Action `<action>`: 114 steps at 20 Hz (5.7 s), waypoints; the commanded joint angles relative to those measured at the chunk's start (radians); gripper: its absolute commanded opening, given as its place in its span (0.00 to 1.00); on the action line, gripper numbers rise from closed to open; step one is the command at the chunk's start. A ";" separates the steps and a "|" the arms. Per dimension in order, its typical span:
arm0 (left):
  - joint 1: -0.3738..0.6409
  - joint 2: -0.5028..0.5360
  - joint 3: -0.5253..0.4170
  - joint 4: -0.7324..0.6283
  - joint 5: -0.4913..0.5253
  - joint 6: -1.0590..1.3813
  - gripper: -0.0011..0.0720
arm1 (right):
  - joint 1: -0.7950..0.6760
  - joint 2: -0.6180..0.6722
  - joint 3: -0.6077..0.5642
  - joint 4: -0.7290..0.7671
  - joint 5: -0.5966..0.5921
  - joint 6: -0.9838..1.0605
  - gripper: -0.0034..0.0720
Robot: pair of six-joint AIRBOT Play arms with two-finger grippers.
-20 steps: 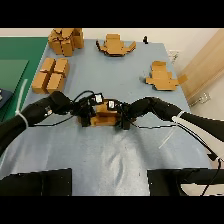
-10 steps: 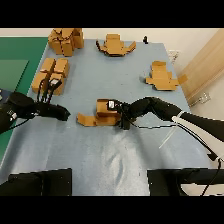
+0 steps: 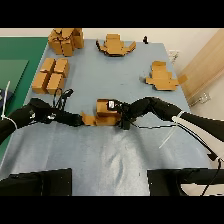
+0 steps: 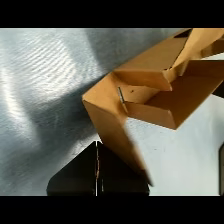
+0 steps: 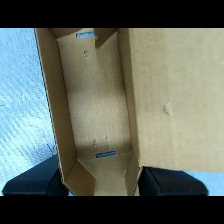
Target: Fold the box.
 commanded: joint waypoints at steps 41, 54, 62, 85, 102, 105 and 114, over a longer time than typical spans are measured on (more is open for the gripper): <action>-0.344 -0.113 0.334 0.430 0.089 -0.865 0.75 | 0.001 -0.001 0.000 0.002 -0.003 0.001 0.26; -0.541 -0.217 0.511 0.816 -0.070 -1.241 0.75 | 0.001 -0.023 0.000 0.020 -0.001 0.001 0.26; -0.591 -0.282 0.578 0.941 -0.111 -1.320 0.04 | 0.001 -0.026 0.000 0.020 -0.007 0.001 0.26; -0.591 -0.354 0.637 0.941 -0.188 -1.309 0.04 | 0.001 -0.023 0.000 0.019 -0.027 0.001 0.26; -0.591 -0.301 0.637 0.950 -0.202 -1.266 0.04 | 0.001 -0.023 0.000 0.019 -0.050 0.001 0.26; -0.591 -0.301 0.637 0.951 -0.204 -1.258 0.04 | 0.001 -0.023 0.000 0.019 -0.050 0.001 0.26; -0.591 -0.302 0.637 1.073 -0.254 -1.312 0.04 | 0.001 -0.023 0.000 0.019 -0.057 0.001 0.26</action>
